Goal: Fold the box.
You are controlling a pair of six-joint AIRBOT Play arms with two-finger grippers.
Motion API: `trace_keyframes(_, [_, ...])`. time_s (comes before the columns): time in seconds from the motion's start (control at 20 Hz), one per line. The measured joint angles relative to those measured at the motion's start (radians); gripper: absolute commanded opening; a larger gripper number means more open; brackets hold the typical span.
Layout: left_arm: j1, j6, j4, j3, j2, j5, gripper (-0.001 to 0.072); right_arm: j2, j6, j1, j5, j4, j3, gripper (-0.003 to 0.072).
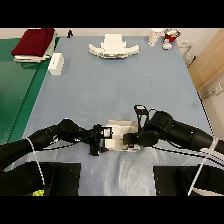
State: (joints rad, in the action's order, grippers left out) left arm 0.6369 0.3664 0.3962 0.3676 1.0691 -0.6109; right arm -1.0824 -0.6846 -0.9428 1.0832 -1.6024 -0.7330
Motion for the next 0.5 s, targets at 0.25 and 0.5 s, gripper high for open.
trace_keyframes(0.25, [0.000, 0.000, 0.000, 0.000, 0.000, 0.000, 0.0452, -0.084, 0.147, -0.068, 0.051, 0.111, -0.060, 0.0380])
trace_keyframes(0.5, [0.000, -0.002, 0.000, 0.000, 0.000, -0.001, 0.0452, -0.103, 0.195, -0.082, 0.087, 0.145, -0.071, 0.0002])
